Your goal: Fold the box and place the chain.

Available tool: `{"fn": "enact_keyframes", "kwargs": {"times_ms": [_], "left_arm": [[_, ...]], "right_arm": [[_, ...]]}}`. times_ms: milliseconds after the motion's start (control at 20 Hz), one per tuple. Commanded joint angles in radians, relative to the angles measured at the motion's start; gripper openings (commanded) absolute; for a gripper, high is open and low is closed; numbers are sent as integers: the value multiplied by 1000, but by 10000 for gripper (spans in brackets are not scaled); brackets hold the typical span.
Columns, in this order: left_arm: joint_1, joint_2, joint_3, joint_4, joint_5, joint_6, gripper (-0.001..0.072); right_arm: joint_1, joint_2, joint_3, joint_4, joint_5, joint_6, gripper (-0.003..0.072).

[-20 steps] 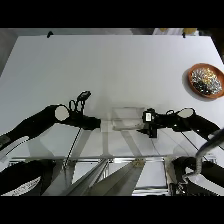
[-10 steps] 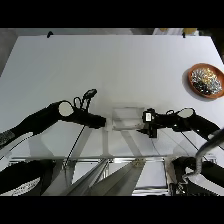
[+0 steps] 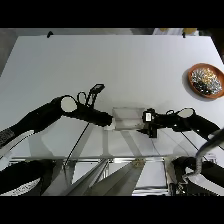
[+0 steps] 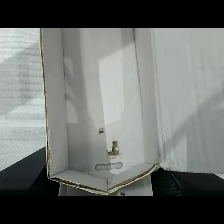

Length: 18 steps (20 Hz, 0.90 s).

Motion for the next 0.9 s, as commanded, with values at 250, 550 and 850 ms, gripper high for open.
{"fn": "enact_keyframes", "kwargs": {"times_ms": [250,550,850], "left_arm": [[-29,-6,6,26,-11,1,152],[91,145,5,229,-179,-123,152],[184,154,-105,223,-155,-115,152]], "right_arm": [[0,1,0,0,0,0,295],[0,1,0,0,0,0,295],[0,1,0,0,0,0,295]]}}
